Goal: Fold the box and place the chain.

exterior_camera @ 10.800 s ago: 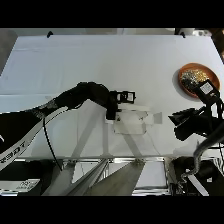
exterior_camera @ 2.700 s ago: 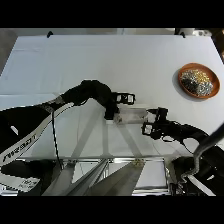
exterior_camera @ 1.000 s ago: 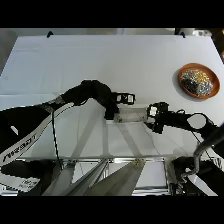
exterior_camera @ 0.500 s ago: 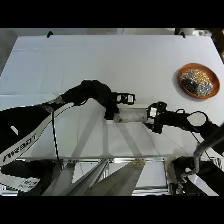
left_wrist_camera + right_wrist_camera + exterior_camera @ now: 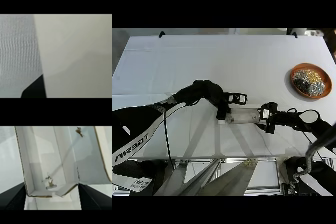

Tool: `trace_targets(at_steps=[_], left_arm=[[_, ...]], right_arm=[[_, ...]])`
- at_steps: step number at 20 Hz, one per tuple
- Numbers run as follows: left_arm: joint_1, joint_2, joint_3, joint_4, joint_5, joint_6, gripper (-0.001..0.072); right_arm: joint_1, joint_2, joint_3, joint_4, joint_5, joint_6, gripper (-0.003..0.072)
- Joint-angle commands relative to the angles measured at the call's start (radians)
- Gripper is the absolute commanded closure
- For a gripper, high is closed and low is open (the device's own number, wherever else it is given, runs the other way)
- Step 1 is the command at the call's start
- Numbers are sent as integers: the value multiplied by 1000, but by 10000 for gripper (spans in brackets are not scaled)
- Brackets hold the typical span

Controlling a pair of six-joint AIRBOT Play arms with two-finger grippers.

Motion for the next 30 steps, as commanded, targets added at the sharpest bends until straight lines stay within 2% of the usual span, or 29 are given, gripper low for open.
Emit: trace_targets(at_steps=[1, 8, 18, 25, 27, 30], left_arm=[[0, 0, 0, -2, -2, -1, 696], [0, 0, 0, -2, -2, -1, 696], [0, 0, 0, -2, -2, -1, 696], [0, 0, 0, -2, -2, -1, 696], [0, 0, 0, -2, -2, -1, 696], [0, 0, 0, -2, -2, -1, 696]], right_arm=[[-29, -32, 1, 28, 33, -51, 7], [-55, -78, 13, 29, 61, -56, 7], [-55, -238, 130, 25, 110, -82, 7], [-55, -285, 131, 25, 117, -133, 9], [-55, -295, 131, 25, 119, -133, 45], [-55, -296, 131, 25, 120, -133, 47]])
